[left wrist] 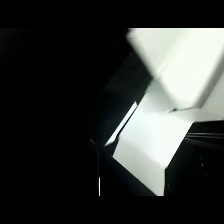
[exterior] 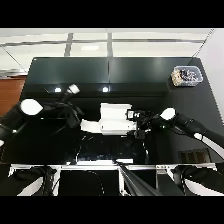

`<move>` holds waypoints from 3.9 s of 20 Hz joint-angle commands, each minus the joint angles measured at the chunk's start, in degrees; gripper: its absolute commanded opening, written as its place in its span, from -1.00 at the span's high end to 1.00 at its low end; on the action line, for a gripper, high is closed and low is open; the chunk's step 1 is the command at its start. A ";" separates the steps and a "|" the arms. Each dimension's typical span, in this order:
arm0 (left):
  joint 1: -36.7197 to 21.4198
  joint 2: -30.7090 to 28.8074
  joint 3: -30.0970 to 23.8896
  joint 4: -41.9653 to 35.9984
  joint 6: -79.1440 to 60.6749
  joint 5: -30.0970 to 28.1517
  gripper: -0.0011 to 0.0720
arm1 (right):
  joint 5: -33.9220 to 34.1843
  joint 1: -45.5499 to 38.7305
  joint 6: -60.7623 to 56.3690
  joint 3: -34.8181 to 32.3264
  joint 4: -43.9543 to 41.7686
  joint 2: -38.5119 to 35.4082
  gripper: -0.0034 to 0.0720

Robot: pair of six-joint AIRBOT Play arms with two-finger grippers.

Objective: Fold the box and place the chain.

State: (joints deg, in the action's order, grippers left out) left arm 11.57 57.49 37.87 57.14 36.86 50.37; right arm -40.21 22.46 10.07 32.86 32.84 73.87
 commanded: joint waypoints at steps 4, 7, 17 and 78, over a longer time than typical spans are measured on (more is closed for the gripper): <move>-20.81 4.94 -4.92 -5.70 34.64 18.84 0.90 | -0.07 0.07 0.07 0.02 0.02 0.00 -0.24; -23.32 13.27 -7.10 -17.81 27.43 22.29 0.90 | -0.07 0.07 0.04 0.02 0.02 0.00 -0.24; -3.15 28.11 0.37 -22.12 24.79 16.33 0.90 | -0.07 0.07 0.04 0.02 0.04 0.00 -0.24; 34.51 28.22 23.76 32.41 96.26 11.78 -0.27 | -0.07 0.07 0.07 0.02 0.04 0.00 -0.24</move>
State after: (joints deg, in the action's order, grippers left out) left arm 44.80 85.69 61.58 87.00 128.20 62.15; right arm -40.25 22.48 10.11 32.86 32.86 73.87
